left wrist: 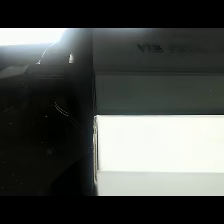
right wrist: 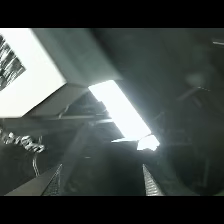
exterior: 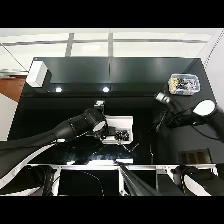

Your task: Fold the box and place the chain.

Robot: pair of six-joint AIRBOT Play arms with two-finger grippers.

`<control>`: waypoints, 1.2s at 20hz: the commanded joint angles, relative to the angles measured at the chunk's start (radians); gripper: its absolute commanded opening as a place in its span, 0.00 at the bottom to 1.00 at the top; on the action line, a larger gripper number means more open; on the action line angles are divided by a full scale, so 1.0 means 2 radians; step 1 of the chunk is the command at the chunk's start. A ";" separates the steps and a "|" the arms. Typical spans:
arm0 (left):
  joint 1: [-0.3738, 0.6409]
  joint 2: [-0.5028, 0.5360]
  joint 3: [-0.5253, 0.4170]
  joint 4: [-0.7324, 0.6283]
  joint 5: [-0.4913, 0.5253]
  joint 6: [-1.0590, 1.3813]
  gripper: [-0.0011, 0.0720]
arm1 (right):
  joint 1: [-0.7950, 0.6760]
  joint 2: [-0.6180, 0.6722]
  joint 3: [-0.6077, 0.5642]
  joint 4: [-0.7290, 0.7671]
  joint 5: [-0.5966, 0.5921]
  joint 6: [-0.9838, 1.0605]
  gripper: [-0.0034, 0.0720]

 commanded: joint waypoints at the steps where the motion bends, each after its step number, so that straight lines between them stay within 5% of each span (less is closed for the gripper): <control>1: 0.000 0.000 0.000 -0.002 0.000 0.000 0.06 | 0.063 -0.013 -0.034 0.008 -0.010 -0.099 0.81; 6: 0.000 0.000 0.000 -0.001 0.000 0.000 0.06 | 0.171 -0.014 -0.054 -0.017 -0.067 -0.108 0.81; 10: 0.000 0.000 0.000 0.000 0.000 0.000 0.06 | 0.204 -0.014 -0.074 -0.021 -0.090 -0.116 0.81; 12: 0.000 0.000 0.000 0.000 0.000 0.000 0.06 | 0.211 -0.014 -0.080 -0.022 -0.097 -0.118 0.67; 18: 0.000 0.000 0.000 -0.002 0.000 0.000 0.06 | 0.216 -0.014 -0.082 -0.042 -0.123 -0.119 0.66; 20: 0.000 0.000 0.000 -0.002 -0.001 0.000 0.06 | 0.216 -0.014 -0.082 -0.042 -0.123 -0.118 0.49; 24: 0.000 0.000 0.000 -0.001 0.000 0.000 0.06 | 0.216 -0.014 -0.082 -0.042 -0.122 -0.119 0.39</control>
